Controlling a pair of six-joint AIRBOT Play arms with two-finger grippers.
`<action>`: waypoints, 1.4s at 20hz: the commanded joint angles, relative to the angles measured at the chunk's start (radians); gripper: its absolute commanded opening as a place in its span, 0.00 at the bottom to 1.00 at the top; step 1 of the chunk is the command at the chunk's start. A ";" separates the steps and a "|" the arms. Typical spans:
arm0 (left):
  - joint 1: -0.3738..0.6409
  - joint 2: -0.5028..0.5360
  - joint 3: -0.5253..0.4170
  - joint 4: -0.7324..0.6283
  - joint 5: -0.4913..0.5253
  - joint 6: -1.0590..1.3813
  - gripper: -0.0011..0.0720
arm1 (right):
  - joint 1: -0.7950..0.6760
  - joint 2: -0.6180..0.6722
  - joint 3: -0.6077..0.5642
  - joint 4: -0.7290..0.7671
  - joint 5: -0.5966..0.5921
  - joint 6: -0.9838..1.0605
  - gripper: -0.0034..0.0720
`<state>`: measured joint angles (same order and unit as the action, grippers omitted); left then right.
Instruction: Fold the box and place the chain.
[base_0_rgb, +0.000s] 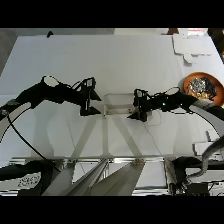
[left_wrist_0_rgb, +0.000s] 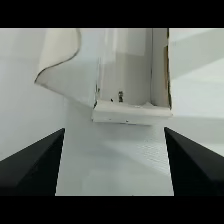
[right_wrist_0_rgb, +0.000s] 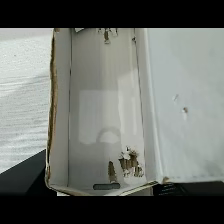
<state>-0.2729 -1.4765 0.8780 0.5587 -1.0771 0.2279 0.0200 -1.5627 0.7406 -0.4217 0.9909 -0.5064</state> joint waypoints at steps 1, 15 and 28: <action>-0.006 -0.013 -0.020 -0.029 0.012 0.196 0.97 | 0.000 0.000 0.001 0.000 0.000 0.000 0.77; -0.072 -0.079 -0.060 -0.166 0.066 0.199 0.97 | 0.000 0.000 0.001 0.000 0.000 0.000 0.77; -0.137 -0.128 -0.059 -0.177 0.235 0.156 0.71 | 0.000 0.000 0.001 0.000 0.000 0.000 0.77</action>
<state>-0.4053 -1.6024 0.8185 0.3893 -0.8719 0.3931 0.0193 -1.5627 0.7406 -0.4210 0.9852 -0.5056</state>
